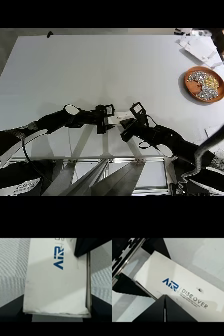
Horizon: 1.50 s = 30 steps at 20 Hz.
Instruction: Fold the box and place the chain.
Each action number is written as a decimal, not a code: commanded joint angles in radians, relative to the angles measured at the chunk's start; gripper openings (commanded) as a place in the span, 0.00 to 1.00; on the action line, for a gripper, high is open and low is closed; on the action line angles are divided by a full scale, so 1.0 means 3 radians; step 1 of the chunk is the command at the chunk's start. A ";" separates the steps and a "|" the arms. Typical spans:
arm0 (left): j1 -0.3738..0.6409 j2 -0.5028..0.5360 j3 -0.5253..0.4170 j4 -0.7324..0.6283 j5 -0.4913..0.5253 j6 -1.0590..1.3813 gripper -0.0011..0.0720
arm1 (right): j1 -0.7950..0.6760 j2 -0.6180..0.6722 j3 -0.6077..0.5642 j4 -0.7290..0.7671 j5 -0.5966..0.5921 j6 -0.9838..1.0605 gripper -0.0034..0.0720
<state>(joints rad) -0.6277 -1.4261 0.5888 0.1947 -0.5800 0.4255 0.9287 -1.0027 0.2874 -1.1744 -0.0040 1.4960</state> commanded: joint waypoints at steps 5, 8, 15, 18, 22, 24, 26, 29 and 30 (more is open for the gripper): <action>0.0001 0.0001 -0.0001 0.0000 0.0000 0.0001 0.39 | 0.0003 0.0252 0.0001 0.0011 -0.0540 -0.0015 0.05; 0.0001 0.0001 -0.0001 0.0000 -0.0001 0.0001 0.39 | 0.0003 0.0426 0.0001 -0.0013 -0.0535 -0.0191 0.05; 0.0001 0.0001 -0.0001 0.0000 0.0001 0.0003 0.39 | -0.0167 0.0868 0.0196 -0.0074 0.0926 -0.0320 0.05; 0.0001 0.0001 -0.0001 0.0000 0.0000 0.0001 0.39 | -0.0518 0.1162 0.0753 -0.0529 0.2797 -0.0379 0.05; 0.0001 0.0001 -0.0001 0.0000 0.0000 0.0003 0.39 | -0.1408 0.1172 0.1453 -0.1030 0.4373 -0.0674 0.04; 0.0001 0.0001 -0.0001 0.0000 -0.0001 0.0001 0.39 | -0.1938 0.1043 0.1615 -0.0857 0.4980 -0.0905 0.04; 0.0001 0.0001 -0.0001 0.0000 0.0000 0.0001 0.39 | -0.2436 0.0814 0.1649 -0.0674 0.5629 -0.0993 0.04; 0.0001 0.0001 -0.0001 0.0000 -0.0001 0.0003 0.39 | -0.2958 0.0530 0.1649 -0.0777 0.5807 -0.1001 0.05; 0.0001 0.0001 -0.0001 0.0000 0.0000 0.0001 0.39 | -0.3086 0.0481 0.1648 -0.0815 0.5609 -0.0988 0.05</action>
